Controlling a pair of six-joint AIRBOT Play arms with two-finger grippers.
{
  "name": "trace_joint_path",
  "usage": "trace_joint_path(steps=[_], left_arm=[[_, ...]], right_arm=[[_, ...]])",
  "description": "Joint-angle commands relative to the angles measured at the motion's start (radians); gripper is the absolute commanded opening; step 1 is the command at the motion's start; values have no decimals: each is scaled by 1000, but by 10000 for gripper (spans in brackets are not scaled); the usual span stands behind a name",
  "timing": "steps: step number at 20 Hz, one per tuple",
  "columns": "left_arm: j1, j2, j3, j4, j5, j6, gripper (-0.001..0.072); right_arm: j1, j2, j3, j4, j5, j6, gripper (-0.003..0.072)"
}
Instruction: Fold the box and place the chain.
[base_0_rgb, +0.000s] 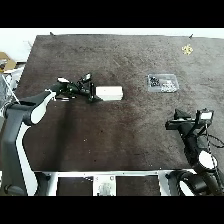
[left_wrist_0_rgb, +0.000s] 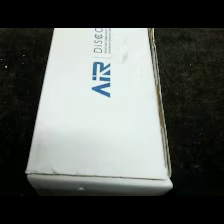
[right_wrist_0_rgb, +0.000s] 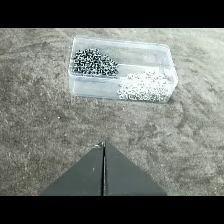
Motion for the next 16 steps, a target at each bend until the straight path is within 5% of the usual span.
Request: trace_joint_path(steps=[1, 5, 7, 10, 14, 16], left_arm=[[2, 5, 0, -38, 2, -35, 11], [20, 118, 1, -96, 17, -119, 9], [61, 241, 0, -94, 129, -160, 10], [168, 446, 0, -93, 441, -299, 10], [344, 604, 0, -91, 1006, -426, 10], [435, 601, 0, -91, 1109, -501, 10]], right_arm=[[1, 4, -2, -8, -2, 3, 3], [1, 3, -2, -8, -10, 3, 3], [1, 3, -2, -8, -10, 3, 3], [1, 3, -2, -8, -9, 3, 3], [1, 3, -2, -8, -9, 3, 3], [1, 3, -2, -8, -9, 3, 3]])
